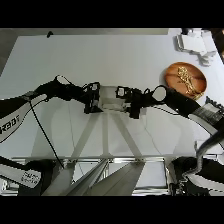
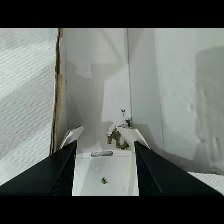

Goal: Fold the box and place the chain.

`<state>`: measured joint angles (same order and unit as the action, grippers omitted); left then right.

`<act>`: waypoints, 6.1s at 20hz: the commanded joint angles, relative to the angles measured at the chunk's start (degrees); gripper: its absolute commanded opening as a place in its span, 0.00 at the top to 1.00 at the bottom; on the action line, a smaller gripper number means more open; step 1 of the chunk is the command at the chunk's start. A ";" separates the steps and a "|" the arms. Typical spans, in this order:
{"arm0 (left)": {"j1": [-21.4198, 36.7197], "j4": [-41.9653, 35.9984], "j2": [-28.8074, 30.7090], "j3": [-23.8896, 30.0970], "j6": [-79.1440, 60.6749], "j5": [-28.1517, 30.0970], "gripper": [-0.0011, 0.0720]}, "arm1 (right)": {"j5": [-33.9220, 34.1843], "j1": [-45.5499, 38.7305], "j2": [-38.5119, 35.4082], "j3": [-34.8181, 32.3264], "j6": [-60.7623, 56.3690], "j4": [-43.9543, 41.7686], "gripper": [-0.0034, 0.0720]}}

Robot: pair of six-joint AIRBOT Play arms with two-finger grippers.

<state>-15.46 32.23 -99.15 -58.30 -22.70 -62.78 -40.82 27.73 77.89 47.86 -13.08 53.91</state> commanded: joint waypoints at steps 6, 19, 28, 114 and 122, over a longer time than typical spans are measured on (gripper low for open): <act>0.02 -0.04 0.04 0.02 0.02 0.00 0.77 | -5.35 0.04 -6.78 -0.02 -5.86 3.39 0.90; 0.02 -0.04 0.04 0.02 0.02 0.02 0.77 | -15.04 -29.16 -22.49 -7.89 -47.08 7.52 0.95; 0.02 -0.04 0.04 0.00 0.02 0.02 0.77 | -12.94 -25.22 -6.01 -13.51 -45.59 -7.52 0.95; 0.02 -0.04 0.04 0.00 0.02 0.00 0.77 | -19.89 16.41 11.28 20.83 -121.24 46.77 0.37; 0.02 -0.04 0.04 0.00 0.02 0.00 0.77 | -24.68 8.74 -7.74 20.81 -95.47 44.85 0.37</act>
<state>-15.44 32.18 -99.15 -58.30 -22.70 -62.81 -64.38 40.82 76.07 68.62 -118.34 99.11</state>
